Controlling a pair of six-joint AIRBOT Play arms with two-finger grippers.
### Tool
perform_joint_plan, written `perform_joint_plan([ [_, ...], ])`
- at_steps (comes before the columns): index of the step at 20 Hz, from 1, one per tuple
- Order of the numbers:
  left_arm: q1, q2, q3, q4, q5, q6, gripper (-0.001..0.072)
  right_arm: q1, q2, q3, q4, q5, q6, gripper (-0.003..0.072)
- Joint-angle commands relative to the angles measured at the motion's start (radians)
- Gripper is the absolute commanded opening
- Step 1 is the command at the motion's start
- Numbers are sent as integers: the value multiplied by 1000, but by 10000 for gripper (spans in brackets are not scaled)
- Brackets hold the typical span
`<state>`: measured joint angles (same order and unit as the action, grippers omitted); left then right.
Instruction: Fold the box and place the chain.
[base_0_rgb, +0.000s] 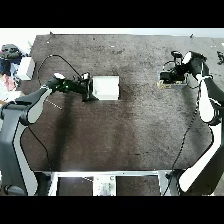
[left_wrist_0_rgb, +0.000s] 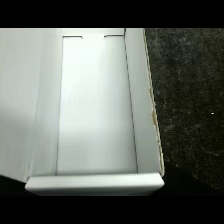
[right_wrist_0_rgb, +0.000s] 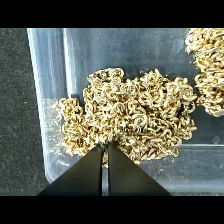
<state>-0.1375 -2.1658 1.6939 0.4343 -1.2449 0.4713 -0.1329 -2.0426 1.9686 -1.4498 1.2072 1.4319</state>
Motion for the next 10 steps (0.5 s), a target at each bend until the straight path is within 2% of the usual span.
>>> perform_joint_plan([
  [1,0,0,0,0,0,0,287,1,35,1,0,-9,0,11],
  [6,0,0,0,0,0,0,287,1,177,1,1,-10,-1,11],
  [10,0,0,0,0,0,0,288,18,373,1,2,-19,-50,11],
])
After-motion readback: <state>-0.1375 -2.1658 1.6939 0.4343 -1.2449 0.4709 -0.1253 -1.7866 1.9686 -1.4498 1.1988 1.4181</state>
